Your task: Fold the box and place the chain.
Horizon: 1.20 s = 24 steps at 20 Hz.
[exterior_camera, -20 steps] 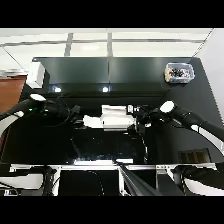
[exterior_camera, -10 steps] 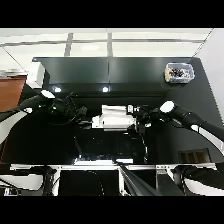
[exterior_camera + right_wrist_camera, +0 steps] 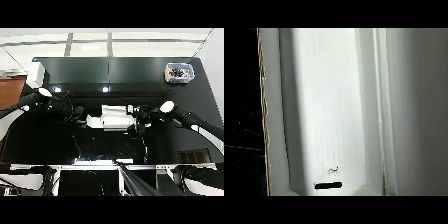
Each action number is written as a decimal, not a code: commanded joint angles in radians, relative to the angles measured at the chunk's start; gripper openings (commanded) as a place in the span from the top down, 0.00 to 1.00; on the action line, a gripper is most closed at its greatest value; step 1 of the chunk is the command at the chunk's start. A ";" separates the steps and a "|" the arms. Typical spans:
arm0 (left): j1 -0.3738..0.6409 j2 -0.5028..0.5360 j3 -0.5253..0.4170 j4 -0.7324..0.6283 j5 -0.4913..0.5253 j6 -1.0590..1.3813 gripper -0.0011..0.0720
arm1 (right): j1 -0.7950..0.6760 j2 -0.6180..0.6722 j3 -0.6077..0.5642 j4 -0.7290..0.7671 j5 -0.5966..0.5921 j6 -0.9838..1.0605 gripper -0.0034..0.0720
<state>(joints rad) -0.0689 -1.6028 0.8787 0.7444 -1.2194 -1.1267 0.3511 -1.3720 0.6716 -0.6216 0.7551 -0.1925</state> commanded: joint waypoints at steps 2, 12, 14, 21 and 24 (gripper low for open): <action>-0.079 -0.021 0.002 0.013 0.043 -0.014 0.95 | 0.000 -0.001 0.000 0.000 0.000 0.000 0.51; -0.021 -0.023 0.003 -0.317 -0.158 0.245 0.52 | 0.000 -0.001 0.000 0.000 0.000 0.000 0.51; -0.045 -0.023 0.003 -0.315 -0.153 0.245 0.34 | 0.000 -0.001 0.000 0.000 0.000 0.000 0.51; -0.092 -0.023 0.024 -0.288 -0.152 0.204 0.35 | 0.000 -0.001 0.000 0.000 0.000 0.000 0.51; -0.098 -0.021 0.082 -0.206 -0.153 0.093 0.35 | 0.000 -0.001 0.000 0.000 0.000 0.000 0.51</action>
